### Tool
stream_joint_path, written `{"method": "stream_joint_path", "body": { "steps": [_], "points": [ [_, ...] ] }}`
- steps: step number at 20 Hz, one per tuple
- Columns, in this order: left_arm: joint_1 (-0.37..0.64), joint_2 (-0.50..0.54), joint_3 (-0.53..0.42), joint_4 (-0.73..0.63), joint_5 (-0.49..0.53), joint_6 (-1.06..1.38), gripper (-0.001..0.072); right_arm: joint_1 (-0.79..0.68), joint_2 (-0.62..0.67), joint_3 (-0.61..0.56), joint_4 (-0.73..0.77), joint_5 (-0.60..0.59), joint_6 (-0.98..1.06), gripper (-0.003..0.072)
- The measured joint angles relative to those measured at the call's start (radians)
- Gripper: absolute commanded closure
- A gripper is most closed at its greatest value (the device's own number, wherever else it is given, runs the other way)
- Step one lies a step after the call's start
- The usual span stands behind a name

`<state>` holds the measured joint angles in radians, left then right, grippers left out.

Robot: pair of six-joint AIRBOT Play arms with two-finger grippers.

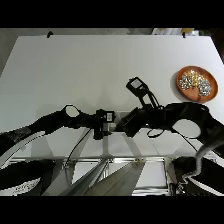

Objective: Fold the box and place the chain.

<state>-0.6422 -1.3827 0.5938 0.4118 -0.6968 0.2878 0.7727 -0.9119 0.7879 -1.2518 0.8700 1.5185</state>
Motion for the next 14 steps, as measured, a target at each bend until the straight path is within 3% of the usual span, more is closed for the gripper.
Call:
{"method": "stream_joint_path", "body": {
  "steps": [3,5,8,11,14],
  "points": [
    [0.0,0.0,0.0,0.0,0.0,0.0,0.0505,0.0,-0.041,0.004,-0.018,0.01,-0.023,0.0467],
    [0.0,0.0,0.0,0.0,0.0,0.0,0.0505,-0.007,-0.051,0.024,-0.031,0.035,-0.048,0.0444],
    [0.0,0.0,0.0,0.0,0.0,0.0,0.0505,-0.039,-0.064,0.098,-0.043,0.106,-0.123,0.0457],
    [0.0,0.0,0.0,0.0,0.0,0.0,0.0505,-0.087,-0.097,0.183,-0.048,0.162,-0.225,0.067],
    [0.0,0.0,0.0,0.0,0.0,0.0,0.0505,-0.14,-0.172,0.229,-0.051,0.195,-0.348,0.067]
  ]
}}
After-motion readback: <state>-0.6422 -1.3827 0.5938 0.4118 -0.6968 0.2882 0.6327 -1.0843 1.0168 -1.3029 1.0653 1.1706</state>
